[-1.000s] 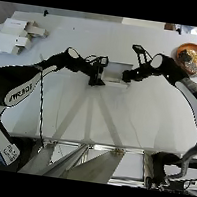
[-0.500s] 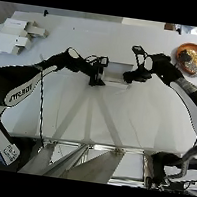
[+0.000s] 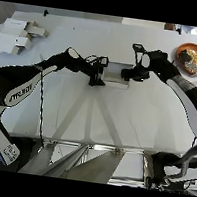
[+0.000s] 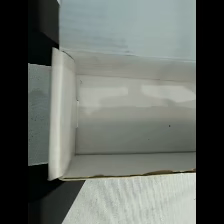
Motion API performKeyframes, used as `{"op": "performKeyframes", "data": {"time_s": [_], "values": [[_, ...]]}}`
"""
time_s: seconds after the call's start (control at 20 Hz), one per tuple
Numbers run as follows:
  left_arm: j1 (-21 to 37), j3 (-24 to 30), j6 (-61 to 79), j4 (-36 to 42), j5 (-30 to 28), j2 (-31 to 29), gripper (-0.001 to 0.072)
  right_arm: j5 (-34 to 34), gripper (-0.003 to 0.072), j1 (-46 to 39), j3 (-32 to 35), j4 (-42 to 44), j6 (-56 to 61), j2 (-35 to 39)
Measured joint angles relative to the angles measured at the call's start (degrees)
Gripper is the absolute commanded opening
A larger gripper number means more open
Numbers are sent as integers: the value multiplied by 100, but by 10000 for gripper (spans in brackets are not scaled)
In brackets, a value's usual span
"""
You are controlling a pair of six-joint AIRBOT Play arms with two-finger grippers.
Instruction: Fold the box and place the chain.
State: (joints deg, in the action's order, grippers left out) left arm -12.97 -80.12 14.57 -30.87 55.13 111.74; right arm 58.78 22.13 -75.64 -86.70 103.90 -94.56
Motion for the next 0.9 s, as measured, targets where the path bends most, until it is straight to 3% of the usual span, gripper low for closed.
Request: {"op": "performKeyframes", "data": {"time_s": [0.25,0.3,0.35,0.4,0.5,0.55,0.8,0.85,0.9], "values": [[0,0,-2,0,0,0,281,122,350,92,-273,72,109,-330],[0,0,0,0,0,0,281,164,302,107,-315,63,114,-382],[0,0,-2,-2,2,0,281,190,152,118,-341,28,157,-413],[2,0,-7,-4,13,0,281,234,106,120,-363,-37,240,-442],[2,0,-9,-7,11,0,281,284,96,136,-391,-96,330,-474],[2,0,-7,-7,11,0,281,302,19,136,-400,-96,374,-483],[2,0,-13,-2,11,0,281,367,19,142,-415,-120,461,-505],[2,0,-11,-2,11,0,281,382,68,142,-415,-122,463,-505],[2,0,7,-4,7,0,281,389,248,144,-417,-133,435,-505]]}}
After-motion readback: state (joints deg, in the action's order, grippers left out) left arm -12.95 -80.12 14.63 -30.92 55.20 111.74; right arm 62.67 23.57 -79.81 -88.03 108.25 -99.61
